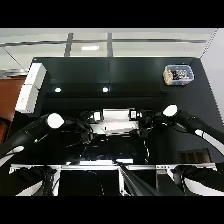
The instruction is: Fold the box and place the chain.
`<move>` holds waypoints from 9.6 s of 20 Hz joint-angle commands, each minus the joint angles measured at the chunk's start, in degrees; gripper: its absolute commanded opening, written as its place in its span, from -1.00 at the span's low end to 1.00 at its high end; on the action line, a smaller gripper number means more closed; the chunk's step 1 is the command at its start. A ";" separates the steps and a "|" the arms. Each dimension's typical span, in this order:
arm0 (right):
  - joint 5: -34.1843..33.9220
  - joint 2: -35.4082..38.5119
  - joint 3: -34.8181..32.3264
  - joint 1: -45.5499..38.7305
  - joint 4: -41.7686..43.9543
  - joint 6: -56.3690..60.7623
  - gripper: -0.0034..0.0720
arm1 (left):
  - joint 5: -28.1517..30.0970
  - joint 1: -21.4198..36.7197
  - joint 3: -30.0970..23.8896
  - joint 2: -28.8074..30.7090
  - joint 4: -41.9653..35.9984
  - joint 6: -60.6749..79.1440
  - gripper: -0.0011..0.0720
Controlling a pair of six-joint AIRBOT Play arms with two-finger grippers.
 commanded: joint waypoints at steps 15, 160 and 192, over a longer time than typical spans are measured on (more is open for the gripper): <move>0.00 -0.02 0.02 0.07 0.00 0.00 -0.44 | 0.55 -3.45 3.19 -9.86 -17.62 10.12 -0.54; 2.36 1.84 0.76 0.04 -2.21 6.75 0.97 | -26.38 -19.17 34.84 -25.11 41.75 -129.72 -0.91; 11.30 5.60 3.34 -1.20 -5.35 45.20 -0.86 | -29.00 -19.06 34.88 -25.09 43.28 -129.17 -0.90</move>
